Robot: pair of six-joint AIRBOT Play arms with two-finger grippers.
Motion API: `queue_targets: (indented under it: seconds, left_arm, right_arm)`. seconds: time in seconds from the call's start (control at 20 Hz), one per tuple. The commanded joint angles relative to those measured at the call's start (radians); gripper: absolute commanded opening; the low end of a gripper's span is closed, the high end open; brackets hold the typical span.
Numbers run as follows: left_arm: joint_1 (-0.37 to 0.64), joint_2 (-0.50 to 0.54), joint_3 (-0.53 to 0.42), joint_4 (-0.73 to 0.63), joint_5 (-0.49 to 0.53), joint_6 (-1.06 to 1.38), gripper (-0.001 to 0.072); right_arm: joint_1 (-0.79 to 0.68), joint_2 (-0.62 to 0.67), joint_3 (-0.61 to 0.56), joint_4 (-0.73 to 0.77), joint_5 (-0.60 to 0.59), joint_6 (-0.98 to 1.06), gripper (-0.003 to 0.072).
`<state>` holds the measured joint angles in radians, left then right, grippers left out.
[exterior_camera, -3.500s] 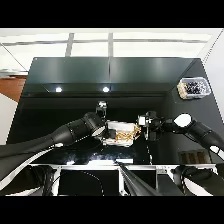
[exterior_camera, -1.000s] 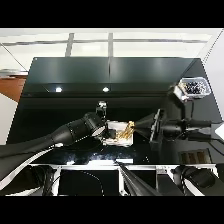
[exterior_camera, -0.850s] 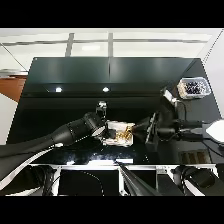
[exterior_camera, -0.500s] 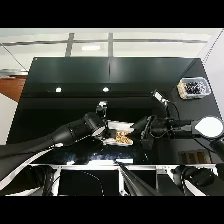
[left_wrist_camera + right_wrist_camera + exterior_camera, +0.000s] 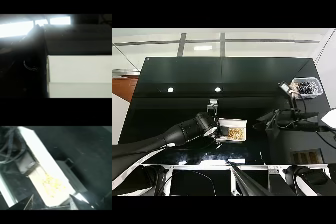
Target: Fold the box and place the chain.
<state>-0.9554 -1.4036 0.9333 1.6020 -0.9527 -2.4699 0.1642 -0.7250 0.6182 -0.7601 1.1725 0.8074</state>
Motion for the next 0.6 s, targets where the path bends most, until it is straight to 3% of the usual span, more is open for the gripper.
queue_targets:
  seconds: [0.0,0.1,0.15,0.4,0.55]
  left_arm:
    - [0.001,0.002,0.001,0.006,0.022,-0.025,0.0108]
    - [0.001,0.003,0.007,-0.011,0.010,-0.018,0.0540]
    - [0.003,0.003,0.020,-0.014,-0.013,0.006,0.0599]
    - [0.003,0.063,0.164,-0.016,-0.223,0.353,0.0598]
    - [0.024,0.158,0.185,-0.008,-0.370,0.585,0.0598]
  right_arm:
    - [-0.084,0.001,0.006,-0.017,0.032,0.000,0.0524]
    - [-0.090,0.001,0.006,-0.021,0.032,0.000,0.0524]
    - [-0.090,0.001,0.006,-0.024,0.031,0.000,0.0524]
    - [-0.090,0.001,0.006,-0.053,0.017,0.000,0.0524]
    - [-0.090,0.001,0.006,-0.064,0.018,0.001,0.0524]
